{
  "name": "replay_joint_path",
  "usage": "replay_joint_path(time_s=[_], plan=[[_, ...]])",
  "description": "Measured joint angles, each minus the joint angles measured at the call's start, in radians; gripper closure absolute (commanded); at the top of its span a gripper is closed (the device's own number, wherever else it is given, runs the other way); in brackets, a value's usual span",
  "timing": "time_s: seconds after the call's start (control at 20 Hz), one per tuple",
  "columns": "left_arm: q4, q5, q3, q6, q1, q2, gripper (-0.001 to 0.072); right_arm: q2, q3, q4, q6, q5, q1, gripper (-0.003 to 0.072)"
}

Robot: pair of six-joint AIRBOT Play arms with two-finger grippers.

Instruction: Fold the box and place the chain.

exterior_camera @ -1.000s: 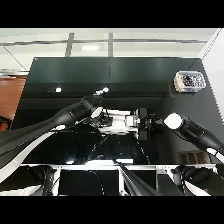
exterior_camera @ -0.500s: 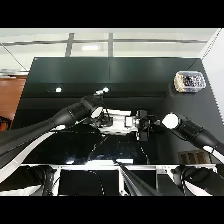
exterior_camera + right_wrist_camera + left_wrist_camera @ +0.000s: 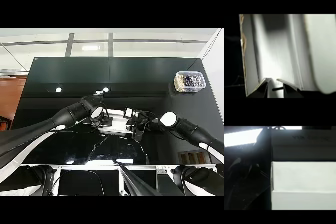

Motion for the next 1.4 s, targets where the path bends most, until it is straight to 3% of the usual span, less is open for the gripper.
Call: replay_joint_path(time_s=[0.25, 0.35, 0.4, 0.5, 0.6, 0.65, 0.7, 0.75, 0.9, 1.1, 1.25, 1.4], plan=[[0.0, 0.0, 0.0, 0.0, 0.0, 0.0, 0.0681, -0.021, 0.0, 0.087, 0.006, -0.011, 0.0, 0.0465], [-0.001, 0.002, 0.0, 0.001, 0.0, 0.0, 0.0681, -0.024, 0.0, 0.098, 0.008, -0.011, 0.0, 0.0182], [-0.001, 0.0, 0.0, 0.003, 0.0, 0.0, 0.0681, -0.025, 0.0, 0.1, 0.008, -0.011, 0.0, 0.0189], [-0.001, -0.001, 0.0, 0.002, 0.0, 0.0, 0.0681, -0.026, 0.0, 0.1, 0.008, -0.012, 0.0, 0.0453], [-0.003, 0.002, 0.0, 0.003, 0.0, 0.0, 0.0681, -0.026, 0.0, 0.093, 0.009, -0.003, 0.0, 0.0283], [-0.003, 0.001, 0.0, 0.003, 0.0, 0.0, 0.0681, -0.026, 0.0, 0.089, 0.014, -0.003, 0.0, 0.0393], [-0.003, 0.0, 0.0, 0.002, 0.0, 0.0, 0.0681, -0.026, 0.0, 0.085, 0.02, -0.003, 0.0, 0.0627], [-0.003, 0.001, 0.0, 0.003, 0.0, 0.0, 0.0681, -0.027, 0.0, 0.082, 0.026, 0.002, 0.0, 0.0671], [-0.004, 0.001, 0.0, 0.002, 0.0, 0.0, 0.0681, -0.011, 0.011, 0.079, 0.133, 0.026, -0.012, 0.0671], [-0.003, 0.001, 0.0, 0.0, 0.0, 0.0, 0.0681, 0.106, 0.056, 0.024, 0.485, 0.138, -0.142, 0.0672], [-0.003, 0.0, 0.0, 0.001, 0.0, 0.0, 0.0681, 0.226, 0.062, -0.168, 0.813, 0.229, -0.342, 0.0671], [-0.003, 0.0, 0.0, 0.001, 0.0, 0.0, 0.0681, 0.28, -0.014, -0.323, 1.135, 0.253, -0.52, 0.0671]])
